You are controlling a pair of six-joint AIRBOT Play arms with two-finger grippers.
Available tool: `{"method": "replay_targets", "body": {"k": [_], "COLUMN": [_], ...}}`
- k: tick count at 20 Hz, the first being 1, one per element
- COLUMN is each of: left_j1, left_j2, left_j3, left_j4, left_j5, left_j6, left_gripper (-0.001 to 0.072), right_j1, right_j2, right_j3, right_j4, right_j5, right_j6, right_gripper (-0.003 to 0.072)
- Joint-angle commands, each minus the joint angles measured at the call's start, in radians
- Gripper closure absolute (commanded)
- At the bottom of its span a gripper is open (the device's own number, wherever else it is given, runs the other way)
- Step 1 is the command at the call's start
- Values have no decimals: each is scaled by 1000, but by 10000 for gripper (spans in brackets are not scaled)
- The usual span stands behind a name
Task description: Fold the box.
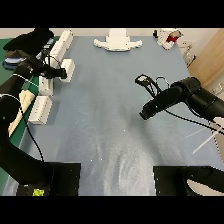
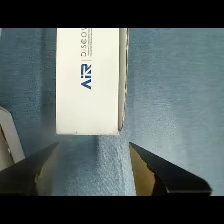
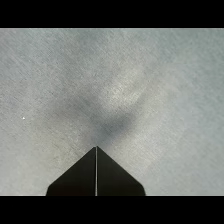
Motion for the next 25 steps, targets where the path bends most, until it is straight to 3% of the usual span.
{"method": "replay_targets", "body": {"k": [1,3,4,5,6,10,12,19,21,25], "left_j1": [1,1,1,1,1,-15,-53,-347,-416,-468], "left_j2": [71,124,154,184,209,302,375,641,654,654], "left_j3": [1,1,1,1,1,-18,-95,-540,-594,-602], "left_j4": [2,8,8,8,6,0,0,0,0,0], "left_j5": [-115,-174,-210,-261,-300,-433,-450,-352,-312,-312], "left_j6": [0,0,-8,-23,-21,-104,-123,-191,-191,-190], "left_gripper": [14,17,218,587,695,700,700,696,695,695], "right_j1": [0,0,0,0,0,0,0,0,0,0], "right_j2": [-1,-1,-1,-1,-1,-1,-1,-1,-1,-1], "right_j3": [1,1,1,1,1,1,1,1,1,1], "right_j4": [0,0,0,0,0,0,0,0,0,0], "right_j5": [0,0,0,0,0,0,0,0,0,0], "right_j6": [0,0,0,0,0,0,0,0,0,0], "right_gripper": [681,681,681,681,681,681,681,681,681,681]}}
